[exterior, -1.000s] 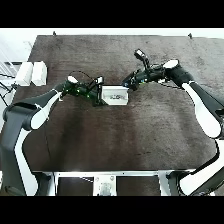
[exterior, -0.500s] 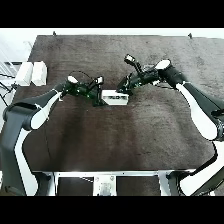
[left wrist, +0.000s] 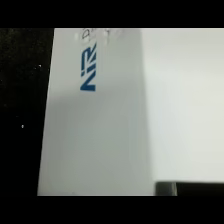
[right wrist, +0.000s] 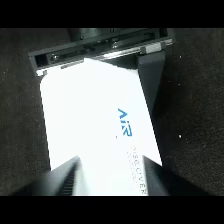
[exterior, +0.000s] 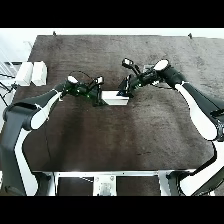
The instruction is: Fold the box and place the chain.
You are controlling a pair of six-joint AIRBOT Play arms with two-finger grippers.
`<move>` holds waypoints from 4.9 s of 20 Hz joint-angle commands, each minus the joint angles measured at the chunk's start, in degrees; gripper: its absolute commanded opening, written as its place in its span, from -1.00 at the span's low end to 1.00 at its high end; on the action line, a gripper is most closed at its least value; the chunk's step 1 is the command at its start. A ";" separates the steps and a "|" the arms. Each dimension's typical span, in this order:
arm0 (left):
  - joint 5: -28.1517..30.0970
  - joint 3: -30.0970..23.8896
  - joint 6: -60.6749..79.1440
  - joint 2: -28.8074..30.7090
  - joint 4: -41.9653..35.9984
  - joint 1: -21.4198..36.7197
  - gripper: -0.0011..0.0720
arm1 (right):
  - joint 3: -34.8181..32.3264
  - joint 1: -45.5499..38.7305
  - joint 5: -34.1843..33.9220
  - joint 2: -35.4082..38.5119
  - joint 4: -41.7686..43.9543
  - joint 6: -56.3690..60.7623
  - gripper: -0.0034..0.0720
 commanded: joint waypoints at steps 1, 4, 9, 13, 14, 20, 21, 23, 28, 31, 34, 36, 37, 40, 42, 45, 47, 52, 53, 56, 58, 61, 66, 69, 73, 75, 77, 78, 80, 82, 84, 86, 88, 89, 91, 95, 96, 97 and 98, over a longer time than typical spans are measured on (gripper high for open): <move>0.00 0.00 0.04 0.02 0.00 0.02 0.32 | 0.07 0.07 0.39 -0.02 -0.13 -1.14 0.55; 0.00 0.00 0.04 0.02 0.00 0.02 0.32 | 0.07 0.07 0.31 -0.20 -0.13 -1.36 0.51; 0.00 0.00 0.07 0.02 0.00 0.02 0.32 | 0.09 0.24 -0.74 -1.03 -0.11 -1.33 0.36; 0.00 0.00 0.07 0.02 0.00 0.02 0.32 | 0.09 0.61 -1.68 -1.07 -0.09 -1.57 0.30; 0.00 0.00 0.09 0.02 0.00 0.02 0.32 | 0.09 0.63 -1.66 -1.07 0.00 -1.57 0.24; 0.00 0.00 0.09 0.02 0.00 0.02 0.32 | 0.09 0.63 -2.34 -1.07 0.09 -1.55 0.20; -0.02 0.00 0.09 0.02 0.00 0.02 0.32 | 0.15 0.63 -2.51 -1.07 0.09 -1.57 0.30; 0.00 0.00 0.09 0.02 0.00 0.02 0.32 | 0.44 0.66 -2.47 -1.07 0.09 -1.55 0.31; 0.00 0.00 0.09 0.02 0.00 0.02 0.32 | 0.96 0.66 -5.60 -1.07 0.09 -1.49 0.31; 0.00 0.00 0.09 0.02 0.00 0.02 0.32 | 1.29 0.63 -3.54 -1.03 0.09 -1.33 0.31; 0.00 0.00 0.09 0.02 0.00 0.02 0.32 | 1.75 0.61 1.86 -1.05 0.07 -1.27 0.31; 0.00 0.00 0.09 0.02 0.00 0.02 0.32 | 1.75 0.66 1.81 -1.07 -0.02 -1.29 0.31; -0.02 0.00 0.09 0.02 0.00 0.02 0.32 | 1.73 0.66 1.84 -1.09 -0.15 -1.27 0.31; -0.02 0.00 0.09 0.02 0.00 0.02 0.32 | 1.62 0.66 1.60 -1.11 -0.61 -1.29 0.31; -0.02 0.00 0.09 0.02 0.00 0.02 0.32 | 1.62 0.96 -0.48 -1.46 -1.90 -1.27 0.31; -0.02 0.00 0.09 0.02 0.00 0.02 0.32 | 1.62 1.36 -4.61 -2.10 -2.80 -1.29 0.31; -0.02 0.00 0.09 0.02 0.00 0.02 0.32 | 1.64 1.75 -7.91 -2.27 -5.20 -1.29 0.31; -0.02 0.00 0.09 0.02 0.00 0.02 0.32 | 2.36 1.70 -7.89 -0.33 -5.05 0.22 0.31; -0.02 0.00 0.09 0.02 0.00 0.02 0.32 | 2.36 1.70 -7.61 0.55 -5.05 0.22 0.31; -0.02 0.00 0.09 0.02 0.00 0.02 0.32 | 2.29 1.73 -7.61 1.40 -5.07 0.22 0.30; -0.02 0.00 0.09 0.02 0.00 0.02 0.32 | 1.70 2.01 -7.72 1.33 -5.14 0.17 0.22; -0.02 0.00 0.09 0.02 0.00 0.02 0.32 | 0.79 2.36 -7.87 0.96 -5.18 0.17 0.22; -0.02 0.00 0.09 0.02 0.00 0.02 0.32 | 0.70 2.89 -8.44 0.11 -5.27 0.20 0.04; -0.02 0.00 0.09 0.02 0.00 0.02 0.32 | 0.66 2.95 -9.84 0.11 -5.07 0.22 0.04; -0.02 0.00 0.09 0.02 0.00 0.02 0.32 | 0.52 3.32 -9.77 0.11 -5.11 0.22 0.03; -0.02 0.00 0.09 0.02 0.00 0.02 0.32 | 0.11 3.58 -9.77 0.11 -5.16 0.20 0.03; -0.02 0.00 0.09 0.02 0.00 0.02 0.32 | -0.79 3.76 -9.88 0.11 -5.29 0.17 0.03; -0.02 0.00 0.09 0.02 0.00 0.02 0.32 | -1.29 3.76 -10.51 0.11 -5.29 0.17 0.03; -0.02 0.00 0.09 0.02 0.00 0.02 0.32 | -1.70 3.76 -11.08 0.11 -5.27 0.20 -0.06; -0.02 0.00 0.09 0.02 0.00 0.02 0.32 | -2.08 3.87 -10.67 0.11 -5.14 0.20 -0.13; -0.02 0.00 0.09 0.02 0.00 0.02 0.32 | -3.13 3.98 -9.75 0.11 -5.05 0.17 -0.13; -0.02 0.00 0.09 0.02 0.00 0.02 0.32 | -5.05 3.98 -9.20 0.11 -4.87 -0.66 -0.13; 0.00 0.00 0.09 0.02 0.00 0.02 0.32 | -6.38 3.74 -9.18 0.11 -3.91 -2.91 -0.12; -0.02 0.00 0.09 0.02 0.00 0.02 0.32 | -6.43 3.52 -9.20 0.11 -2.93 -3.50 -0.12; -0.02 0.00 0.09 0.02 0.00 0.02 0.32 | -6.40 2.73 -9.11 0.13 1.88 -5.03 -0.12; 0.00 0.00 0.09 0.02 0.00 0.02 0.32 | -6.40 1.42 -7.41 0.13 6.12 -7.67 0.31; -0.02 0.00 0.09 0.02 0.00 0.02 0.32 | -6.40 1.22 -6.60 0.13 6.14 -7.98 0.31; 0.00 0.00 0.09 0.02 0.00 0.02 0.32 | -6.40 0.96 -6.29 0.13 6.14 -8.00 0.31; -0.02 0.00 0.09 0.02 0.00 0.02 0.32 | -6.40 0.79 -6.29 0.13 6.14 -7.98 0.31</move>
